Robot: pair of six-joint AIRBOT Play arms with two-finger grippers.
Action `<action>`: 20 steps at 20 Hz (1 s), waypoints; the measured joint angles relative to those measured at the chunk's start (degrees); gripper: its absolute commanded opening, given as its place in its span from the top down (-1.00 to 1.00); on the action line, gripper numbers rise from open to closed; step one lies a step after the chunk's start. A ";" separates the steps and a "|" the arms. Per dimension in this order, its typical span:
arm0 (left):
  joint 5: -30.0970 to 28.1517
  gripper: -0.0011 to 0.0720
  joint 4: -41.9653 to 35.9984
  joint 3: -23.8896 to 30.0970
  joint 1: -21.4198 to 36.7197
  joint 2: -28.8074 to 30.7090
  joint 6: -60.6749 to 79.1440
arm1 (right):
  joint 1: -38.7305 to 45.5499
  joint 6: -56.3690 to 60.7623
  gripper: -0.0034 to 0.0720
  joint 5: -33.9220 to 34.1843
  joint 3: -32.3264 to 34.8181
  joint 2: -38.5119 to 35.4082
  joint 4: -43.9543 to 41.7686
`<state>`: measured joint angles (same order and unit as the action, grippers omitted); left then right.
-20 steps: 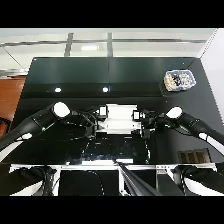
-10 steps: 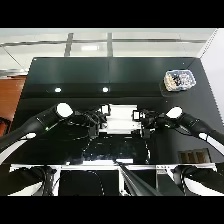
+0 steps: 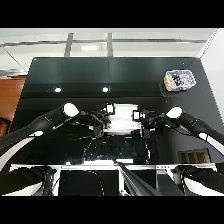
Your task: Fold the box and place the chain.
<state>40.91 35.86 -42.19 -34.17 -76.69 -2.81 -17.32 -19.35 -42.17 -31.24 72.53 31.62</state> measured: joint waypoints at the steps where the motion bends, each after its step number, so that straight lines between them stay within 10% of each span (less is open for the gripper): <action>1: 0.04 0.90 0.13 -0.07 -0.04 -0.09 0.02 | 0.00 -0.02 0.30 0.00 0.00 0.00 0.00; 3: 0.17 0.80 0.72 -0.09 -0.11 -0.20 0.02 | 0.00 -0.02 0.30 0.02 0.00 0.00 0.00; 5: 0.22 -0.04 1.05 -0.11 -0.13 -0.26 0.02 | 0.00 -0.04 0.30 0.02 0.00 0.00 0.00; 6: 0.15 -0.12 1.18 -0.11 -0.13 -0.28 -0.02 | 0.00 -0.04 0.30 0.02 0.00 0.00 0.00; 9: 0.20 0.48 1.46 -0.11 -0.13 -0.31 0.00 | 0.00 -0.04 0.30 0.00 0.00 0.00 0.00; 12: 0.20 -0.52 1.44 -0.11 -0.13 -0.31 0.46 | 0.00 -0.04 0.30 0.00 0.00 0.00 0.00; 14: 0.04 -0.45 1.42 -0.11 -0.11 -0.31 0.76 | 0.00 -0.09 0.30 -0.11 0.00 0.00 0.02; 17: 0.24 0.92 1.22 -0.11 -0.13 -0.31 0.90 | 0.00 0.07 0.30 0.02 0.00 0.00 -0.02; 20: 0.26 0.91 1.33 -0.11 0.09 0.46 0.20 | 0.00 0.02 0.30 0.09 0.00 0.00 -0.07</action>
<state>41.17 37.19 -42.30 -34.09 -76.23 -2.61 -17.32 -19.33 -42.09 -31.24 72.53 31.55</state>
